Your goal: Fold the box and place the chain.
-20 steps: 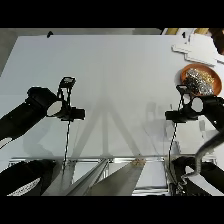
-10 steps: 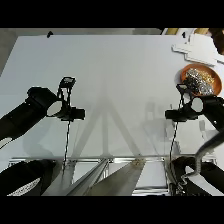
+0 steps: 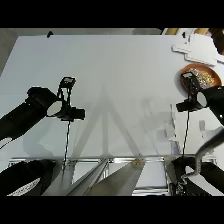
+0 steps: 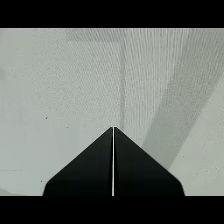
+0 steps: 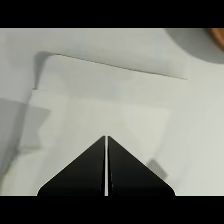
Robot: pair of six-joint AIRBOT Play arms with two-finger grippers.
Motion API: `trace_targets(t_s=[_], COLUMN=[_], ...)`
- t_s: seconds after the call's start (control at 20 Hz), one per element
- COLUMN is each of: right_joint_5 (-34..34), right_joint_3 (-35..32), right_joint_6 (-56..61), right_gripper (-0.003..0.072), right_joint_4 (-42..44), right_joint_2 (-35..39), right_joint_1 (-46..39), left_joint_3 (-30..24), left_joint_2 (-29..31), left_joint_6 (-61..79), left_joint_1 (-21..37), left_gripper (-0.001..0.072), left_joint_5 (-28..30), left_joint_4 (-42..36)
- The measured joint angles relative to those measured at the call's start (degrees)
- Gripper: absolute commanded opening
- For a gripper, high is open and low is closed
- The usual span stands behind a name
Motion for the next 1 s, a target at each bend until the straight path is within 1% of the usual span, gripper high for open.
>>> trace_targets(t_s=[0.15,0.2,0.25,0.3,0.35,0.45,0.6,0.65,0.7,0.75,0.8,0.85,0.95,1.0], right_joint_5=[2.14,3.06,4.35,5.35,6.25,7.78,8.76,8.83,8.96,9.03,9.16,9.25,9.38,9.42], right_joint_3=[0.66,0.74,0.83,0.87,0.94,0.98,1.01,0.98,0.98,0.98,1.01,1.01,1.03,1.03], right_joint_6=[-0.94,-1.11,-1.73,-2.67,-3.65,-4.79,-7.85,-9.11,-10.08,-10.97,-11.69,-12.83,-14.97,-16.20], right_gripper=[0.0020,0.0036,0.0232,0.0480,0.0650,0.0660,0.0636,0.0550,0.0501,0.0500,0.0434,0.0400,0.0397,0.0333], right_joint_4=[-5.92,-7.08,-7.98,-8.52,-8.81,-9.01,-7.04,-6.19,-5.60,-5.11,-4.76,-4.22,-2.67,-1.84], right_joint_2=[0.00,0.00,0.00,0.00,0.00,0.00,-0.07,-0.42,-0.92,-1.70,-2.45,-3.30,-4.90,-5.73], right_joint_1=[-2.14,-3.54,-5.46,-7.56,-9.90,-15.43,-23.96,-26.56,-28.70,-30.77,-32.41,-33.90,-35.82,-36.37], left_joint_3=[0.00,0.00,0.00,0.00,0.00,0.00,0.00,0.00,0.00,0.00,0.00,0.00,0.00,0.00], left_joint_2=[0.00,0.00,0.00,0.00,0.00,0.00,0.00,0.00,0.00,0.00,0.00,0.00,0.00,0.00], left_joint_6=[0.00,0.00,0.00,0.00,0.00,0.00,0.00,0.00,0.00,0.00,0.00,0.00,0.00,0.00], left_joint_1=[0.00,0.00,0.00,0.00,0.00,0.00,0.00,0.00,0.00,0.00,0.00,0.00,0.00,0.00], left_gripper=[0.0009,0.0009,0.0009,0.0009,0.0009,0.0009,0.0009,0.0009,0.0009,0.0009,0.0009,0.0009,0.0009,0.0009], left_joint_5=[0.00,0.00,0.00,0.00,0.00,0.00,0.00,0.00,0.00,0.00,0.00,0.00,0.00,0.00], left_joint_4=[-0.02,-0.02,-0.04,-0.04,-0.04,-0.04,-0.07,-0.07,-0.07,-0.07,-0.07,-0.07,-0.07,-0.07])
